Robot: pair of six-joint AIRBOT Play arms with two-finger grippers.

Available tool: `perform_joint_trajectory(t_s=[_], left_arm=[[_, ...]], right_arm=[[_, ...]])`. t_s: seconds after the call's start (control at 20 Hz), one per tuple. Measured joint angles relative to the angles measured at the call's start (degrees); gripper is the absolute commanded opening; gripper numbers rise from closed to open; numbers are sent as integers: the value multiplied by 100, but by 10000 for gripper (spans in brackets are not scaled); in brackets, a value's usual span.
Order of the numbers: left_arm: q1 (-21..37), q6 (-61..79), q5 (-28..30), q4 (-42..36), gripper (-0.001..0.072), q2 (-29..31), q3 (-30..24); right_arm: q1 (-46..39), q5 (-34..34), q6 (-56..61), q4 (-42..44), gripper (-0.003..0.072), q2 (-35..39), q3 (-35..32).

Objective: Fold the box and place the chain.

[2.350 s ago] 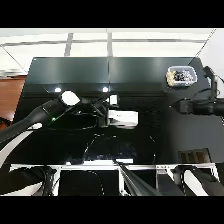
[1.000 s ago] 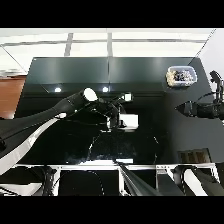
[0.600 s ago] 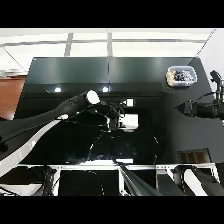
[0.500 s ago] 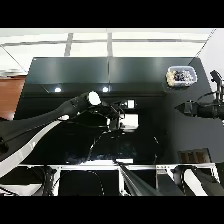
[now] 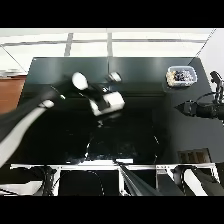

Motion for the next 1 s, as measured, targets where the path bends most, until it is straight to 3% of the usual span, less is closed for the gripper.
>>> perform_joint_trajectory(t_s=[0.2,0.45,0.6,0.8,0.85,0.9,1.0], left_arm=[[1965,-1298,-146,315,360,90,291],[3936,-1985,411,400,360,-240,669],[4444,-2107,625,415,360,-863,1362],[4607,-2068,717,463,361,-1893,2459],[4594,-2000,721,527,469,-2109,2706],[4577,-1943,734,612,715,-2302,2933],[4527,-1908,743,758,714,-2544,3279]], right_arm=[[0,-63,0,66,14,0,-4],[0,-286,2,382,14,0,-4],[0,-444,4,575,14,0,-4],[0,-551,7,846,15,0,-4],[0,-551,9,883,14,0,-4],[0,-555,11,922,14,0,-4],[0,-551,28,966,14,0,-4]])
